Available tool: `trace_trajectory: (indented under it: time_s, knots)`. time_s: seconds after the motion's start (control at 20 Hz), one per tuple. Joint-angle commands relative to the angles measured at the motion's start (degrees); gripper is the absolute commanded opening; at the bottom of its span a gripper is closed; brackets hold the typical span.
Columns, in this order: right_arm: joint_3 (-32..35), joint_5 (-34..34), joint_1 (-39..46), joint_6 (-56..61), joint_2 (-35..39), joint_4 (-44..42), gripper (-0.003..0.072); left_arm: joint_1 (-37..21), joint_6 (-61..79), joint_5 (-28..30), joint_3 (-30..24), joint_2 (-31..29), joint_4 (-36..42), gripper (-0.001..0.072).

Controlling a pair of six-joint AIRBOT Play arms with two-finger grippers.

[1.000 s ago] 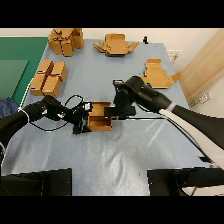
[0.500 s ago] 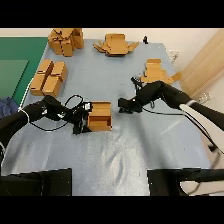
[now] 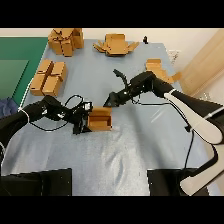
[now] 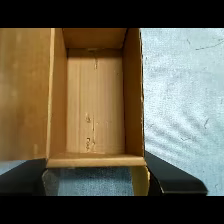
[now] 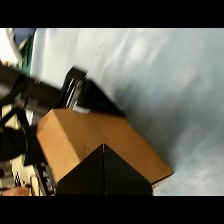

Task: Fold the box.

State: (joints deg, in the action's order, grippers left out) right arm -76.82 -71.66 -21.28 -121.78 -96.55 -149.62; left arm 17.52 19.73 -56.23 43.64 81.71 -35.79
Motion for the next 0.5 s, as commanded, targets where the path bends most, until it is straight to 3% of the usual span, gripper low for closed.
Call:
trace_trajectory:
  time_s: [0.0, 0.2, 0.25, 0.3, 0.45]
  knots:
    - [10.0, 3.0, -2.0, -7.4, 8.0, 1.5, 0.0005, -0.1, -0.2, 0.2, 0.0, 0.0, 0.0, 0.0168]
    - [15.6, 7.5, -2.4, -20.1, 9.7, 2.3, 0.0016, -0.1, -0.3, 0.1, 0.0, 0.0, 0.0, 0.0168]
    - [15.6, 9.7, -2.6, -22.3, 9.7, 2.2, 0.0125, -0.1, -0.3, 0.1, 0.0, 0.0, 0.0, 0.0168]
    - [15.3, 11.5, -2.8, -24.5, 9.7, 1.7, 0.0346, -0.1, -0.3, 0.2, 0.0, 0.0, 0.0, 0.0168]
    - [13.8, 10.7, -3.9, -38.9, 10.2, 0.7, 0.0372, -0.1, -0.3, 0.1, 0.0, 0.0, 0.0, 0.0168]
